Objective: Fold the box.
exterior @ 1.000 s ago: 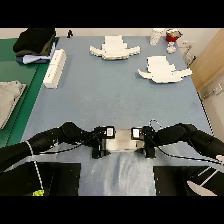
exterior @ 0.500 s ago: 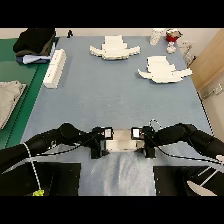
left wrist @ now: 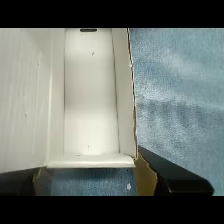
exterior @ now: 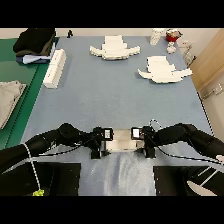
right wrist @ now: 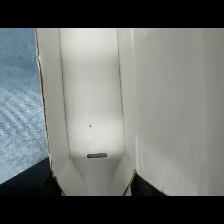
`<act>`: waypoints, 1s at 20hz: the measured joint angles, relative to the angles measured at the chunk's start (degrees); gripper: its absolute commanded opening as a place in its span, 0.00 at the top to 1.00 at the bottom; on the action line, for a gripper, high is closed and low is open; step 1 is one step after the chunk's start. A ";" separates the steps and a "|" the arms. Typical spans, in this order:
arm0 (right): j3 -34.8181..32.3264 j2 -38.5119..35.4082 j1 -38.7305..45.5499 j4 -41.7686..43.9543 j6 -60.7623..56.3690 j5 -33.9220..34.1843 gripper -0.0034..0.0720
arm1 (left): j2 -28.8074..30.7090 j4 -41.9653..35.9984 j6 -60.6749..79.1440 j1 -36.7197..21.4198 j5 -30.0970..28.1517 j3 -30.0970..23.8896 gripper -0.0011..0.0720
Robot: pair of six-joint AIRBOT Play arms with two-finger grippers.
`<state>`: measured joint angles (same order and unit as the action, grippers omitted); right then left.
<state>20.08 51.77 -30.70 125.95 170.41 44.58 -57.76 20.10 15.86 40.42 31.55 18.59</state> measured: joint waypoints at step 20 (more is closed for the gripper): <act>0.00 0.00 0.00 -0.02 0.02 0.02 0.30 | -0.37 -0.44 -1.11 -0.07 -1.18 0.00 0.03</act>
<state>20.08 51.77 -30.70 125.93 170.43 44.60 -58.13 19.66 14.74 40.36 30.37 18.59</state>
